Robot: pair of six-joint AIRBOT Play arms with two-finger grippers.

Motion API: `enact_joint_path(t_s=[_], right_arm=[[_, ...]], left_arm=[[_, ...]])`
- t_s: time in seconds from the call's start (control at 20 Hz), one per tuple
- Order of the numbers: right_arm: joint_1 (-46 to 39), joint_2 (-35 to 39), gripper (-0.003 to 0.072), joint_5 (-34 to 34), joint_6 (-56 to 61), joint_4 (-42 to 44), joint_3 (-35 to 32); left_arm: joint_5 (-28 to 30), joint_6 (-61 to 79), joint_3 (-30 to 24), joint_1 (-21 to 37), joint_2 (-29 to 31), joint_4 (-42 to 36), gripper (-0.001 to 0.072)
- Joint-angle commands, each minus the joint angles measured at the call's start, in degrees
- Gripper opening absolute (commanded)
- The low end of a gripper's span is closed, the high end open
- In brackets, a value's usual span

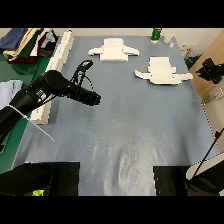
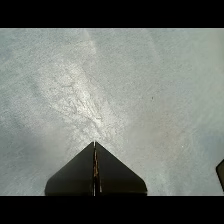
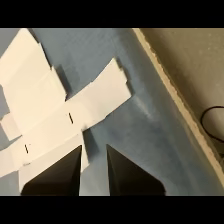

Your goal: Fold the box.

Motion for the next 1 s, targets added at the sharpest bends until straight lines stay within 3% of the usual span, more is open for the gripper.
enact_joint_path(t_s=[0.0, 0.2, 0.7, 0.95], right_arm=[[-2.1, -10.2, 0.0244, 2.2, -5.5, 7.0, 7.3], [-0.8, -17.7, 0.0244, 3.1, -5.3, 7.2, 16.2], [-0.4, -20.5, 0.0244, 6.6, -5.4, 7.6, 16.5], [0.3, -20.1, 0.0241, -2.6, -8.1, 14.8, 16.6]], left_arm=[[0.0, 0.0, 0.0, 0.0, 0.0, 0.0, 0.0015], [0.0, 0.0, 0.0, 0.0, 0.0, 0.0, 0.0014], [0.0, 0.0, 0.0, 0.0, 0.0, 0.0, 0.0014], [0.0, 0.0, 0.0, 0.0, 0.0, 0.0, 0.0014]])
